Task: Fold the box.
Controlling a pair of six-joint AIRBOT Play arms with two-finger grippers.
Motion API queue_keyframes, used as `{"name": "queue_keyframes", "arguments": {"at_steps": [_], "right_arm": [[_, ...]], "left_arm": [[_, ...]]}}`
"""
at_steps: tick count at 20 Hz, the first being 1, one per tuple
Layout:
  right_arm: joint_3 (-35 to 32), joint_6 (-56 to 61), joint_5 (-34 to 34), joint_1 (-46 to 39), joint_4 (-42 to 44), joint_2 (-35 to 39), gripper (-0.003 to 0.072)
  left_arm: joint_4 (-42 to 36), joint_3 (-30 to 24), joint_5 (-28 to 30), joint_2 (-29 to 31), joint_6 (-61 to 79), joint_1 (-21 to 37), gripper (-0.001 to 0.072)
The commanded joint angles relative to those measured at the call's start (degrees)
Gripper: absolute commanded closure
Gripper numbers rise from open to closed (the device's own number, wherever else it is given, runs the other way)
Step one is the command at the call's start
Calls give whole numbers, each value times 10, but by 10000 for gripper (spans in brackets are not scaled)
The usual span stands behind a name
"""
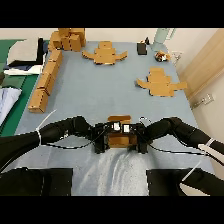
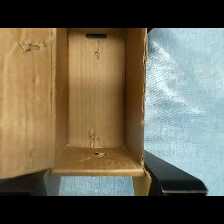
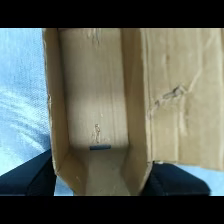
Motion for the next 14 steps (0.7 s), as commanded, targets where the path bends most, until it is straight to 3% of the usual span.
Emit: {"name": "queue_keyframes", "arguments": {"at_steps": [1, 14], "right_arm": [[0, 10, -17, 0, -47, 13, -24], [0, 21, -37, 0, -54, 74, -23]], "left_arm": [[1, 0, 0, 0, 2, 0, 184], [1, 0, 0, 0, 1, 0, 184]]}}
